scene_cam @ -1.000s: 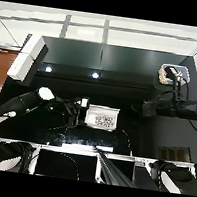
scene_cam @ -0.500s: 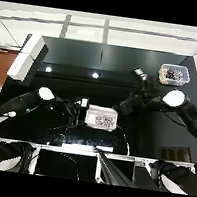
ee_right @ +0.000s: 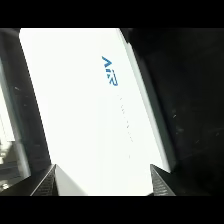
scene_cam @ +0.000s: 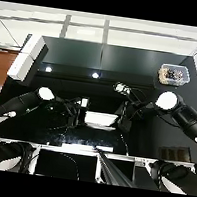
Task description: Fold the box and place the chain.
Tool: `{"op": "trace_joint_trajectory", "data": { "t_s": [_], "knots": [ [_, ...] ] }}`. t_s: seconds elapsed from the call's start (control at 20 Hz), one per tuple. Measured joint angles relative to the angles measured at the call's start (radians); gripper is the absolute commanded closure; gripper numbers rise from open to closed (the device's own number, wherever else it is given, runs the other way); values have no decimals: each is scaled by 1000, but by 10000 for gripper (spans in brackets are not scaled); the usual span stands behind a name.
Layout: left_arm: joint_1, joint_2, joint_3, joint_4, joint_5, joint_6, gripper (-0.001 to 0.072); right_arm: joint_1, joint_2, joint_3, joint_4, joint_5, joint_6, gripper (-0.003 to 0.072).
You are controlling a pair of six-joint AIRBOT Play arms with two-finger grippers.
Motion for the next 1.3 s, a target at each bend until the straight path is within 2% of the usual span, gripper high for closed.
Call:
{"op": "trace_joint_trajectory", "data": {
  "t_s": [0.25,0.35,0.65,0.75,1.3],
  "knots": [
    [0,0,0,0,0,0,322,32,0,0,-29,-67,-56,-32],
    [0,0,0,0,0,0,322,37,1,0,-34,-75,-64,195],
    [0,0,0,0,0,0,322,49,1,-3,-67,-78,-74,198],
    [0,0,0,0,0,0,322,63,1,-8,-88,-93,-75,373],
    [0,0,0,0,1,0,321,103,1,-18,-122,-146,-66,380]
  ]
}}
